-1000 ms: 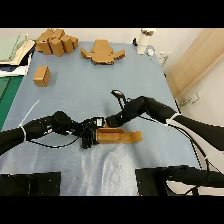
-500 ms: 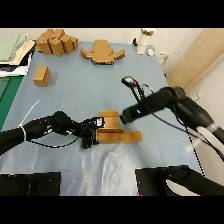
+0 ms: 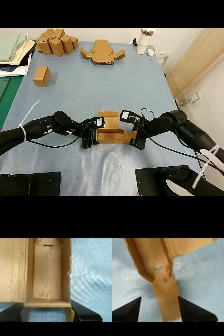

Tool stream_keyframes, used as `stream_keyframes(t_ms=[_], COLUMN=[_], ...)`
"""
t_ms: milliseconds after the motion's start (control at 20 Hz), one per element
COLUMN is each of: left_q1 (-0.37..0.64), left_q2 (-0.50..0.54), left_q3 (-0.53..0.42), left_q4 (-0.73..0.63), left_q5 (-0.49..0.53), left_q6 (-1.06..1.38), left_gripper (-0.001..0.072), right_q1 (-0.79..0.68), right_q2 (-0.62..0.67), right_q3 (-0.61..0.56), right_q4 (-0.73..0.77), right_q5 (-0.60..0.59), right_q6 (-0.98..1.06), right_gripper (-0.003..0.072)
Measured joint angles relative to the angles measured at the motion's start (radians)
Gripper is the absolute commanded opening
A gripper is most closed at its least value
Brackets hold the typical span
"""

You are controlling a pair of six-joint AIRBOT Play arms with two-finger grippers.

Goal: Fold the box.

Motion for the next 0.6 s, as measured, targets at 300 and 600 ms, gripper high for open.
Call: stream_keyframes(t_ms=[300, 600], left_q1=[0.0, 0.0], left_q2=[0.0, 0.0], left_q3=[0.0, 0.0], left_q4=[0.0, 0.0], left_q5=[0.0, 0.0], left_q6=[0.0, 0.0], left_gripper=[0.0468, 0.0468], right_q1=[0.0, 0.0], right_q2=[-0.071, -0.083], right_q3=[-0.019, -0.021], right_q4=[0.055, 0.153], right_q5=[0.115, 0.151], right_q6=[-0.194, -0.363], right_gripper=[0.0696, 0.0388])
